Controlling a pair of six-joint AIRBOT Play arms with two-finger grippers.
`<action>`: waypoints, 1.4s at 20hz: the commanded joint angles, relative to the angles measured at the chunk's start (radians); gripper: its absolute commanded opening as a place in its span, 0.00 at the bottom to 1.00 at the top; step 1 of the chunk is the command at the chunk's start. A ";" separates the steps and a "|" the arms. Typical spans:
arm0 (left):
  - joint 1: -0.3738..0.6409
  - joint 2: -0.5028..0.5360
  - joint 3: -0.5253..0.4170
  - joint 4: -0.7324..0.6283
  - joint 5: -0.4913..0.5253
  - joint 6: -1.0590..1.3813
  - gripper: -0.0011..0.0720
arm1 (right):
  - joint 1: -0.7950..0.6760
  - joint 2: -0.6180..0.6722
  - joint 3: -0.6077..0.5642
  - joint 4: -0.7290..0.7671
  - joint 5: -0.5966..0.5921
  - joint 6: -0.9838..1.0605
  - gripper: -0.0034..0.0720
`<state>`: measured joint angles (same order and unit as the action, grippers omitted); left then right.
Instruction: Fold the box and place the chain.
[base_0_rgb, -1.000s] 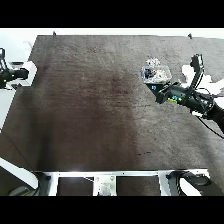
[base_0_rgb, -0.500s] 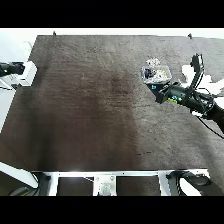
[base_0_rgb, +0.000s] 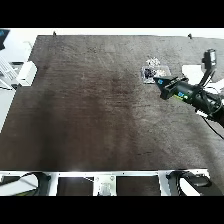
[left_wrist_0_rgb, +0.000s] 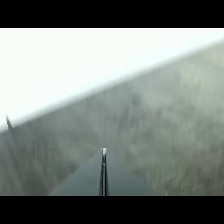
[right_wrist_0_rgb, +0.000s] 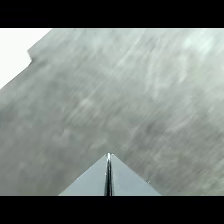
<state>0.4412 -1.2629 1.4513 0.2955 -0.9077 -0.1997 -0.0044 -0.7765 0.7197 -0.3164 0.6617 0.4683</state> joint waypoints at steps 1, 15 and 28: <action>-0.122 0.291 -0.283 -0.068 0.251 0.178 0.03 | 0.002 0.101 -0.015 -0.017 -0.129 0.000 0.05; -0.784 0.774 -1.094 -0.090 0.900 0.050 0.04 | 0.002 0.715 -0.622 -0.227 -0.612 0.000 0.05; -0.784 0.769 -1.099 -0.091 0.866 0.016 0.04 | 0.001 0.716 -0.655 -0.227 -0.680 0.000 0.05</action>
<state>-0.3412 -0.4942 0.3531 0.2043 -0.0395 -0.1795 -0.0029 -0.0628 0.0669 -0.5423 -0.0128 0.4675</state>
